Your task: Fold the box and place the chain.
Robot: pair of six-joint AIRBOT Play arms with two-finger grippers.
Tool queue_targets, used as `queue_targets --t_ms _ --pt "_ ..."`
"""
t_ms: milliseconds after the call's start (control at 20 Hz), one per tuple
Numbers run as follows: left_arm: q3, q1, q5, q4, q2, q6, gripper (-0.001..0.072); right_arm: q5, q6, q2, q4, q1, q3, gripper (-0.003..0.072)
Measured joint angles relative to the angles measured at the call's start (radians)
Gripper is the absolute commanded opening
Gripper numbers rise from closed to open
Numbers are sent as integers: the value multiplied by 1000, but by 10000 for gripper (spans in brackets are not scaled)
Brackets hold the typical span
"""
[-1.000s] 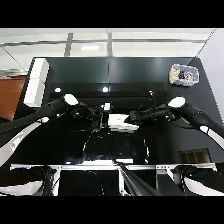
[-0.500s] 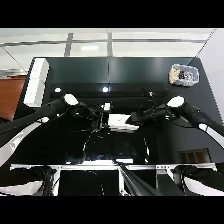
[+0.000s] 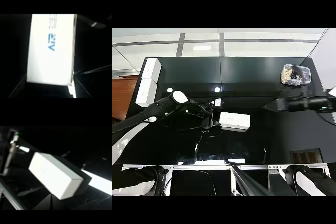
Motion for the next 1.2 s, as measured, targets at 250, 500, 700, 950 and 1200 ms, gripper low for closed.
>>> queue_targets --t_ms 250,500,700,950,1200 --pt "112 -71 -43 -66 11 -41 713 6 7 40 -37 -92 4 15" --pt "222 -153 35 -108 -85 -138 713 -13 9 48 -43 -111 5 15" --pt "252 -171 26 -106 -149 -205 712 -19 9 50 -58 -114 5 15" --pt "261 -175 -9 -25 -171 -270 712 -30 8 50 -66 -115 5 15" --pt "262 -176 -26 31 -176 -317 711 -44 8 50 -69 -115 5 15"
